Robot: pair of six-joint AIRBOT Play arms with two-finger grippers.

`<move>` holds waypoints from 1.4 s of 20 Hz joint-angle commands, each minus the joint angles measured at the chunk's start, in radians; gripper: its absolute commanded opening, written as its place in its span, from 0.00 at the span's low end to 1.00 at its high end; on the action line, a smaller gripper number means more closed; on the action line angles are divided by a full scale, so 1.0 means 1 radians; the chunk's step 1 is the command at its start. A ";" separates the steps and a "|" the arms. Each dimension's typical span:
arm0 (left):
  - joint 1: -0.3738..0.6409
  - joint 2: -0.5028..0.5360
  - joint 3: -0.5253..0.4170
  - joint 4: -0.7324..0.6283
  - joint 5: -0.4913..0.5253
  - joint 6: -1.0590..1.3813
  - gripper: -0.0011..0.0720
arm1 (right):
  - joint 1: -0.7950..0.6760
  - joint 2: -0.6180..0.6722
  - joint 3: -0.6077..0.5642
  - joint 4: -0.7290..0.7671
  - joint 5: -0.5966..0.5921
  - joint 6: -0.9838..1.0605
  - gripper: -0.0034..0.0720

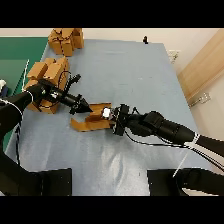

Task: Fold the box.

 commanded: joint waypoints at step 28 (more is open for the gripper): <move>-0.018 -0.001 0.000 0.009 -0.010 0.000 0.03 | -0.139 -0.197 0.198 0.462 -0.279 -0.595 0.73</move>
